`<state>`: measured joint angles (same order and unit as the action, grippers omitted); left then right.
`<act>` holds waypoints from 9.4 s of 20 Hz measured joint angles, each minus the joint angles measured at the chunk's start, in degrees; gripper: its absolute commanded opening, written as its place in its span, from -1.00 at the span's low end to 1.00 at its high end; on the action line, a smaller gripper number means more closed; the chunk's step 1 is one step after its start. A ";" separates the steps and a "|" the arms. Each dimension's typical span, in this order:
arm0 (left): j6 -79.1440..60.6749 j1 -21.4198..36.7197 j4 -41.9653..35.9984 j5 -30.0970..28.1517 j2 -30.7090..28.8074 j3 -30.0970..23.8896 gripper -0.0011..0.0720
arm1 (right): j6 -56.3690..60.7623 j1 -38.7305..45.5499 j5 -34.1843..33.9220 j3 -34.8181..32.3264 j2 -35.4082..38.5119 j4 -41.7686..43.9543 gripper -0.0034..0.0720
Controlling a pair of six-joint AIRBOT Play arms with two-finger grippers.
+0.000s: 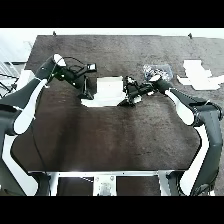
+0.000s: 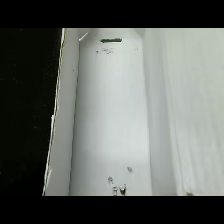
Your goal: Fold the box and place the chain.
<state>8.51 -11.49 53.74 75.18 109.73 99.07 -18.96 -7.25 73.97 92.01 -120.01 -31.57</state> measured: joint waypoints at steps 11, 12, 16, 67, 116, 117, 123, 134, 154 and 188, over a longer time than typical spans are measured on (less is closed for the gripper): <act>-1.70 -1.44 -1.64 -3.04 1.70 -2.93 0.95 | 0.00 0.00 0.00 0.00 0.00 0.02 0.64; -1.97 -1.79 -1.14 -3.39 1.86 -2.95 0.92 | 0.00 0.00 0.00 0.00 0.00 0.00 0.64; -2.38 -2.69 1.25 -4.74 2.10 -2.99 0.67 | 0.00 0.00 0.00 0.00 -0.02 0.02 0.64; -5.97 -5.95 -5.16 -9.22 2.27 -4.24 1.00 | 0.04 0.00 0.00 0.00 0.00 0.04 0.64; 49.27 15.52 -15.52 -13.68 -28.59 -36.54 -0.94 | 0.02 -0.02 0.00 0.00 -0.02 0.02 0.64; 49.83 16.46 -15.67 -13.22 -28.33 -36.81 -0.93 | 0.02 -0.02 0.00 0.00 -0.02 0.02 0.64; 51.28 18.53 -17.66 -10.60 -24.35 -37.55 -0.93 | 0.02 -0.02 0.00 0.00 -0.02 0.02 0.64; 50.47 16.74 -23.69 -13.22 -14.56 -37.70 -0.93 | 0.02 -0.02 0.00 0.00 -0.02 0.02 0.64; 52.78 5.64 -25.59 -19.21 -10.19 -32.00 -0.57 | 0.02 -0.04 0.00 0.00 -0.02 0.02 0.64; 63.84 -1.03 -21.22 -19.02 -10.23 -24.92 0.11 | 0.02 -0.02 0.00 0.00 -0.02 0.02 0.64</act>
<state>72.36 -12.51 32.51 56.16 99.50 74.15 -18.94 -7.27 73.97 92.01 -120.03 -31.55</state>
